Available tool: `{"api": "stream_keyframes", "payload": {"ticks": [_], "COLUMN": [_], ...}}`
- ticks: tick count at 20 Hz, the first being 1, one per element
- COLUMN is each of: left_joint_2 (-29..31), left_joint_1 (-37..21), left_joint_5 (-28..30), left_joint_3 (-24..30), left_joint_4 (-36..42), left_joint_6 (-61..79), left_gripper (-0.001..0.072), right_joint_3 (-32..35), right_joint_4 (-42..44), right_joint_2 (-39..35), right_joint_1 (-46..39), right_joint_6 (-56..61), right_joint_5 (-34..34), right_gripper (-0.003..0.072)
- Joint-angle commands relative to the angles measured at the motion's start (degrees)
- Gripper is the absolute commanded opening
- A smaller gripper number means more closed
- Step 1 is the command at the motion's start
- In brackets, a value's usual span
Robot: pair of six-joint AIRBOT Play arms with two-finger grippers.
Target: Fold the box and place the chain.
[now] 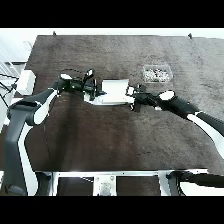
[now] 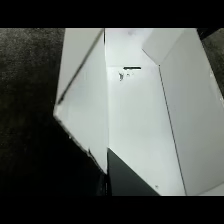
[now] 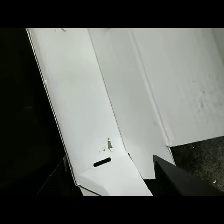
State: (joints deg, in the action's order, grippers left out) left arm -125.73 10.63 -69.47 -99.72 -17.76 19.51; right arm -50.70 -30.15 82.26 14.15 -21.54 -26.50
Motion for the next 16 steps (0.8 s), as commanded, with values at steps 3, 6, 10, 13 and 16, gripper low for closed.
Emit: {"api": "stream_keyframes", "payload": {"ticks": [3, 6, 10, 13, 16], "left_joint_2": [-0.04, -0.04, -0.04, -0.04, -0.04], "left_joint_1": [0.02, 0.02, 0.02, 0.02, 0.02], "left_joint_5": [-0.07, -0.07, -0.04, -0.04, -0.07], "left_joint_3": [0.0, 0.0, 0.0, 0.0, 0.0], "left_joint_4": [-0.02, -0.02, -0.02, -0.02, -0.02], "left_joint_6": [0.02, 0.02, 0.02, 0.02, 0.02], "left_gripper": [0.002, 0.002, 0.002, 0.002, 0.002], "right_joint_3": [-3.41, -5.31, -9.18, -11.37, -12.9], "right_joint_4": [1.03, 1.05, 0.98, 0.98, 0.9], "right_joint_2": [3.56, 4.24, 6.93, 8.61, 9.81], "right_joint_1": [-2.67, -4.33, -6.32, -7.56, -8.92], "right_joint_6": [0.07, 0.04, 0.35, 1.22, 1.42], "right_joint_5": [-5.11, -10.27, -15.87, -18.69, -21.24], "right_gripper": [0.0614, 0.0614, 0.0614, 0.0614, 0.0614]}}
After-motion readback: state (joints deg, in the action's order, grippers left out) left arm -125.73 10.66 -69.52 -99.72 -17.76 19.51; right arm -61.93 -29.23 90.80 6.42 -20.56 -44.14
